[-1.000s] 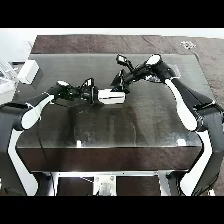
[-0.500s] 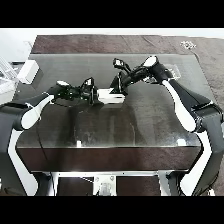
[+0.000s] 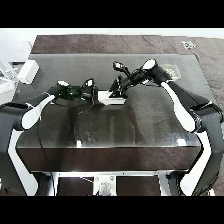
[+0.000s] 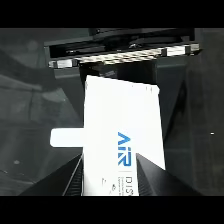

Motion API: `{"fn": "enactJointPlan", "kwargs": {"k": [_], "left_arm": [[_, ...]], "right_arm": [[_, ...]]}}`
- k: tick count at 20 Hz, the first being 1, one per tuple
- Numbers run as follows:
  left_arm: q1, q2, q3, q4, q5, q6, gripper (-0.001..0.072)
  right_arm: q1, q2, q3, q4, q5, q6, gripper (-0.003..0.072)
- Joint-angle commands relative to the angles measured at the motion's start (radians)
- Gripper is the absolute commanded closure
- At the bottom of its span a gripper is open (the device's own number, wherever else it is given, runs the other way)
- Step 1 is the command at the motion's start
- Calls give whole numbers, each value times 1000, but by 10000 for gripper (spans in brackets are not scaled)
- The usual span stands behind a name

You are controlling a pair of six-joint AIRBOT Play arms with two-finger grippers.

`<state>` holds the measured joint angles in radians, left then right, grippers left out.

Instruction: Fold the box and place the chain.

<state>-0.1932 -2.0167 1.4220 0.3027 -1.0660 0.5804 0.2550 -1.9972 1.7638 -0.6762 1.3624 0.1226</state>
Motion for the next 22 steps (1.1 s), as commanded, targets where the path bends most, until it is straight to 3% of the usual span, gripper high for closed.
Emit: {"fn": "enactJointPlan", "kwargs": {"k": [1,8,11,14,16,17,18,22], "left_arm": [[1,0,0,-5,10,-3,186],[1,0,0,-4,10,-3,185],[1,0,0,-4,10,-3,186],[1,0,0,-4,10,-3,185],[1,0,0,-5,10,-3,185],[1,0,0,-5,10,-3,186],[1,0,0,-5,10,-3,186],[1,0,0,-4,10,-3,186]], "right_arm": [[1,0,-44,8,34,-12,318],[-20,0,-78,111,35,-53,319],[-43,1,-72,222,65,-56,323],[-68,4,-60,243,110,-55,400],[-87,14,-60,249,124,-55,532],[-96,16,-61,248,124,-53,641],[-106,16,-64,246,124,-53,682],[-124,16,-117,241,110,-45,684]]}}
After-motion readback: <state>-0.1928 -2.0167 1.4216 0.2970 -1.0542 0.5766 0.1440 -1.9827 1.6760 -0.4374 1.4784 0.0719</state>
